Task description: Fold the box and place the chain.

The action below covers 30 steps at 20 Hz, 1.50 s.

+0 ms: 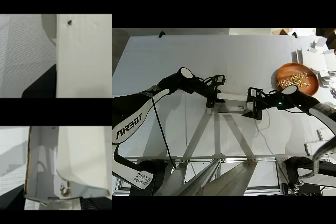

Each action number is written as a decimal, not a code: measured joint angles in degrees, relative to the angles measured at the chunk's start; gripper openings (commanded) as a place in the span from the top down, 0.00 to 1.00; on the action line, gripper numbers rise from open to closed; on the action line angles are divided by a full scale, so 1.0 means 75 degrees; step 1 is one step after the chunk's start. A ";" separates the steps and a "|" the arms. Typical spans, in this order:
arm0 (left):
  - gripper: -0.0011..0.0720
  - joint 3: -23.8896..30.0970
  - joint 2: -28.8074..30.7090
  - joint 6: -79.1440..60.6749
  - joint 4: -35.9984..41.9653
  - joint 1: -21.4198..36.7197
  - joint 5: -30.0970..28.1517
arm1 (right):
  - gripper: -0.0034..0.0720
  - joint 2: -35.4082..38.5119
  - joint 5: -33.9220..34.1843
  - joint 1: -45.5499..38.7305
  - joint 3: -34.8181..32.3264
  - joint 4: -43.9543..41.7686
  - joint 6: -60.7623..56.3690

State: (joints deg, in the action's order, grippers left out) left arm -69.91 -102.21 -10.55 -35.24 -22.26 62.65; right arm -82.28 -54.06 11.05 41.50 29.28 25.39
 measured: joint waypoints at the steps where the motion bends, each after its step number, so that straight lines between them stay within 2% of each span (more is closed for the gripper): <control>1: 0.98 0.0000 0.0000 0.0000 0.0003 0.0000 -0.0003 | 0.03 -0.0085 -0.0012 0.0000 0.0003 0.0003 0.0020; 8: 0.98 0.0003 -0.0003 0.0009 0.0006 -0.0003 -0.0020 | 0.03 -0.0510 0.0000 0.0000 0.0012 0.0038 0.0079; 25: 0.98 0.0003 -0.0003 0.0015 0.0009 -0.0003 -0.0029 | 0.03 -0.0580 0.0017 0.0000 0.0012 0.0041 0.0085; 27: 0.98 0.0003 -0.0003 0.0015 0.0006 -0.0003 -0.0029 | 0.05 -0.0580 -0.0003 0.0000 0.0012 0.0041 0.0085; 28: 0.98 0.0003 -0.0003 0.0015 0.0009 -0.0003 -0.0029 | 0.11 -0.0580 -0.0006 0.0000 0.0012 0.0041 0.0085; 30: 0.98 0.0003 -0.0003 0.0015 0.0006 -0.0003 -0.0026 | 0.11 -0.0583 -0.0009 0.0000 0.0012 0.0041 0.0085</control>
State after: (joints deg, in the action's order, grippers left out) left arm -69.89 -102.24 -10.44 -35.20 -22.28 62.46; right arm -86.65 -54.13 11.05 41.58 29.58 26.02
